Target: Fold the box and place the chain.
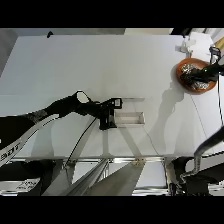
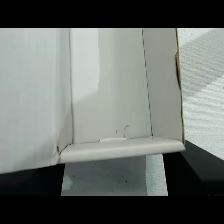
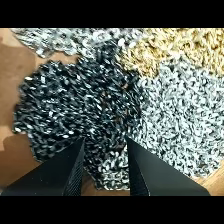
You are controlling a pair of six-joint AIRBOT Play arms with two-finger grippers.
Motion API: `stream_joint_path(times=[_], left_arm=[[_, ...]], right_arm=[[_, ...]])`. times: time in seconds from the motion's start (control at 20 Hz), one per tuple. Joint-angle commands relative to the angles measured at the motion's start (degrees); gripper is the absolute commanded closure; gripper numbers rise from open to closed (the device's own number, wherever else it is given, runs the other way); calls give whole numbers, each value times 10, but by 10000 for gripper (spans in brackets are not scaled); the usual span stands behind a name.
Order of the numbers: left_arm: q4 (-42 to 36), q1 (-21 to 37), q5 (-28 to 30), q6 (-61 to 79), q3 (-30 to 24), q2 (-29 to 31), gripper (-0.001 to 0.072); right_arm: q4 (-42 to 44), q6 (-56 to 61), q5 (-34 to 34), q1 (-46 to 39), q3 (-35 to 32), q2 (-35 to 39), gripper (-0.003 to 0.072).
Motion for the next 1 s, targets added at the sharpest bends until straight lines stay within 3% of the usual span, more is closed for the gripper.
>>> stream_joint_path(times=[0.0, 0.15, 0.35, 0.55, 0.95], left_arm=[[0, 0, 14, 0, 0, 0, 506], [0, 0, 14, 0, 0, 0, 506], [0, 0, 14, 0, 0, 0, 506], [0, 0, 14, 0, 0, 0, 506], [0, 0, 14, 0, 0, 0, 506]], right_arm=[[24, 1, 2, -5, 0, -16, 396], [59, -1, -7, -4, 0, -25, 404], [59, -5, 15, -5, 0, -23, 674], [59, -24, 29, -4, 0, 21, 674], [88, -111, 116, -4, 0, 209, 674]])
